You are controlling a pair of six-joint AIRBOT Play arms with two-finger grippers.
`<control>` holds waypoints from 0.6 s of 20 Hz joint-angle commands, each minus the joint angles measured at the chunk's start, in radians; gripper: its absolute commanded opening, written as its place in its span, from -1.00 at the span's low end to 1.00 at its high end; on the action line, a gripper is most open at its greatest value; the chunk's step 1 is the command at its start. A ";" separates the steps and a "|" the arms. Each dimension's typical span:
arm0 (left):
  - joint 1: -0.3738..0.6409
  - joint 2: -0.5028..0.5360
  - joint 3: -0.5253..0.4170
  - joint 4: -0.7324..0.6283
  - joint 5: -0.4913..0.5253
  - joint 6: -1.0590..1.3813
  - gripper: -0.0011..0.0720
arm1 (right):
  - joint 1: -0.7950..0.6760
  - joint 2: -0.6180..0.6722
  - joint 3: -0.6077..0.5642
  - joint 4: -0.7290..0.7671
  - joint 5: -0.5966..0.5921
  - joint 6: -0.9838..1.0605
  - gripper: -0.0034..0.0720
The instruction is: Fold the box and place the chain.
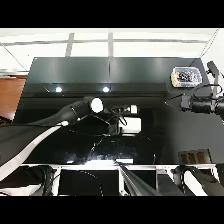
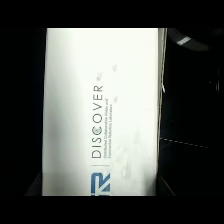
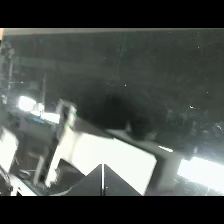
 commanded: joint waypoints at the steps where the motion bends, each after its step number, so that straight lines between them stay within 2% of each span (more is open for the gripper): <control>1: 0.125 0.050 0.023 0.137 -0.024 -0.187 -0.22 | -0.001 0.000 0.001 0.003 -0.004 0.000 -0.87; 4: 0.418 0.061 0.066 0.197 -0.004 -0.362 -0.22 | 0.000 0.000 0.001 0.003 -0.003 0.000 -0.87; 6: 0.645 0.031 0.142 0.196 0.076 -0.526 -0.22 | 0.000 0.000 0.001 0.003 -0.003 0.000 -0.87; 7: 0.763 -0.011 0.215 0.196 0.086 -0.635 -0.22 | 0.000 0.000 0.001 0.003 -0.003 0.000 -0.87; 9: 0.950 -0.144 0.410 0.197 -0.008 -0.742 -0.18 | 0.000 0.000 0.001 0.004 -0.003 0.000 -0.87; 11: 1.069 -0.290 0.611 0.223 -0.103 -0.782 -0.18 | 0.000 0.000 0.001 0.010 0.002 0.001 -0.87; 12: 1.104 -0.355 0.706 0.277 -0.123 -0.821 -0.18 | 0.000 0.000 0.001 0.016 0.006 0.005 -0.87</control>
